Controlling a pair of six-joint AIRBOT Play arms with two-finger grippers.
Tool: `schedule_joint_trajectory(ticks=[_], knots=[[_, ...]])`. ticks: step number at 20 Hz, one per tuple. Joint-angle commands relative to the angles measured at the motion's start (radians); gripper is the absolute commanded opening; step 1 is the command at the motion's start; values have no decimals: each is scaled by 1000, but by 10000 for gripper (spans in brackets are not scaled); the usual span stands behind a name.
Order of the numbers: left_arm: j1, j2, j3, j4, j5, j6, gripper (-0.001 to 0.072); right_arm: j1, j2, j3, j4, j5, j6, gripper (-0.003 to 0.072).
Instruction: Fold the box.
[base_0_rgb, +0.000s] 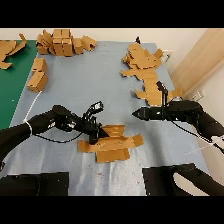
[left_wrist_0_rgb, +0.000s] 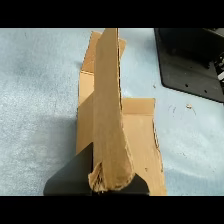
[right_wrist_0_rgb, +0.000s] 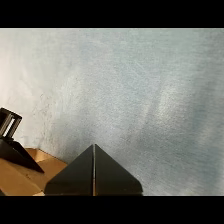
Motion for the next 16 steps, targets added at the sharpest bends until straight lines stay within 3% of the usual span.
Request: schedule_joint_trajectory(ticks=[1,6,16], knots=[[5,1,-3,1,-6,10,12,1,-1,0,0,0,0,2],[51,1,-3,-13,-8,11,12,1,0,0,-4,4,-10,2],[48,1,-3,-13,-14,12,12,1,0,0,-5,18,-34,1]])
